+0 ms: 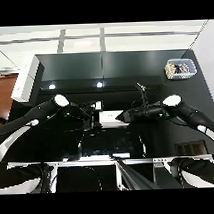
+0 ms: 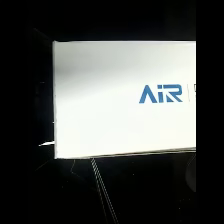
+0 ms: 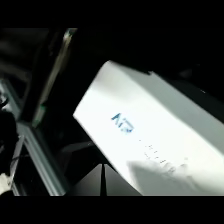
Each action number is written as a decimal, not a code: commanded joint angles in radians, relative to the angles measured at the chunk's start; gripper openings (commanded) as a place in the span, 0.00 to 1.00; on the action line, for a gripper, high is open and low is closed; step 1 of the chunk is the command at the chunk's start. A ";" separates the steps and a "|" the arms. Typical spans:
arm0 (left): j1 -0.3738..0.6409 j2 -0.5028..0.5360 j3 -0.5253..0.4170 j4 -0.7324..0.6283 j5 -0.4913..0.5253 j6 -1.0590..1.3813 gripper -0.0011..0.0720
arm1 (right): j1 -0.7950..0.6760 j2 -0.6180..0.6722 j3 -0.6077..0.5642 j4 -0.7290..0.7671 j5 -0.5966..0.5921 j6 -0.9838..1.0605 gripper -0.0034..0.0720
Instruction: Fold the box and place the chain.
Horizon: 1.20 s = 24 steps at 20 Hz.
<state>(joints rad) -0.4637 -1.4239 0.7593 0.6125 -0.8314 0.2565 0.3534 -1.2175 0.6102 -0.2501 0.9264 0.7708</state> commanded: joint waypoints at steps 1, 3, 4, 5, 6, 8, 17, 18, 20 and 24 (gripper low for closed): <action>0.000 0.000 0.001 0.000 0.000 0.001 0.49 | 0.022 -0.045 -0.005 -0.012 -0.078 0.039 0.08; 0.000 0.000 0.001 0.000 0.000 0.001 0.49 | 0.023 -0.054 -0.005 -0.065 -0.079 0.075 0.08; 0.000 0.000 0.001 0.000 0.000 0.000 0.49 | 0.023 -0.057 -0.005 -0.088 -0.082 0.090 0.08; 0.000 0.000 0.001 0.000 0.000 0.001 0.49 | 0.023 -0.057 -0.005 -0.102 -0.085 0.093 0.08; 0.000 0.000 0.001 0.000 0.000 0.001 0.49 | 0.023 -0.057 -0.005 -0.107 -0.086 0.089 0.08; 0.000 0.000 0.001 0.000 0.000 0.000 0.49 | 0.025 -0.057 -0.005 -0.119 -0.086 0.081 0.08; 0.000 0.000 0.002 0.000 0.001 0.001 0.49 | -0.013 0.026 0.078 -0.144 -0.003 0.044 0.08; 0.000 0.000 0.002 -0.003 0.002 0.001 0.49 | -0.043 0.057 0.097 -0.169 0.027 0.045 0.08; 0.001 0.000 0.002 -0.040 0.011 0.000 0.49 | -0.114 0.121 0.118 -0.210 0.079 0.048 0.08; 0.002 0.023 0.004 -0.067 0.041 0.000 0.81 | -0.299 0.245 0.120 -0.288 0.158 0.100 0.08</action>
<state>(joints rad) -0.4629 -1.4170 0.7616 0.5575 -0.8169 0.2558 0.1631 -1.0496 0.7197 -0.4782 1.0103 0.8394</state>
